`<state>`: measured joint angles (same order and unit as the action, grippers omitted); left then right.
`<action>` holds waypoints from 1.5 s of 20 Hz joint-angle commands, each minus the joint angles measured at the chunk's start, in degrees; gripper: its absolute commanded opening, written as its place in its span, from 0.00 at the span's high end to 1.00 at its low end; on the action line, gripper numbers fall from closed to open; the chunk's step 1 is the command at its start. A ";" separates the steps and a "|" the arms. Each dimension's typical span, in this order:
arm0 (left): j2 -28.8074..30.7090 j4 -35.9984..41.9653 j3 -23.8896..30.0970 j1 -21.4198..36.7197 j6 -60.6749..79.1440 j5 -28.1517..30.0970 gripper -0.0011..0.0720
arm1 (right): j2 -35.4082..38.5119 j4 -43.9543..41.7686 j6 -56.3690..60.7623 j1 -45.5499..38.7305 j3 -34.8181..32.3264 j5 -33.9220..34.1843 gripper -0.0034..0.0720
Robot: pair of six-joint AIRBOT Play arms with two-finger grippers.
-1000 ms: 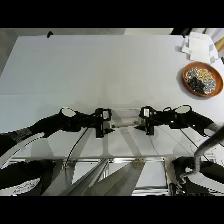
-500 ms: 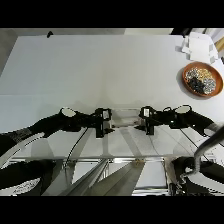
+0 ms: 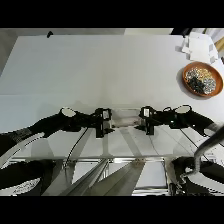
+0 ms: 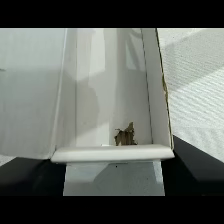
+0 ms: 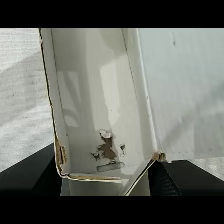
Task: Fold the box and place the chain.
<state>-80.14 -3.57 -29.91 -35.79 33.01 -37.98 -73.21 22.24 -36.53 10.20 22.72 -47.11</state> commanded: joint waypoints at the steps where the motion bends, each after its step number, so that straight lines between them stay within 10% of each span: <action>1: -0.02 -0.02 -0.07 -0.02 0.00 0.00 0.89 | 0.02 -0.15 0.09 0.04 0.00 -0.37 0.51; 30: -0.02 0.00 -0.07 -0.02 0.00 0.00 0.89 | 0.02 -1.55 0.52 0.04 0.00 1.22 0.51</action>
<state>-80.14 -3.62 -29.91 -35.79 33.01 -38.02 -73.25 20.49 -36.03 10.22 22.68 -49.50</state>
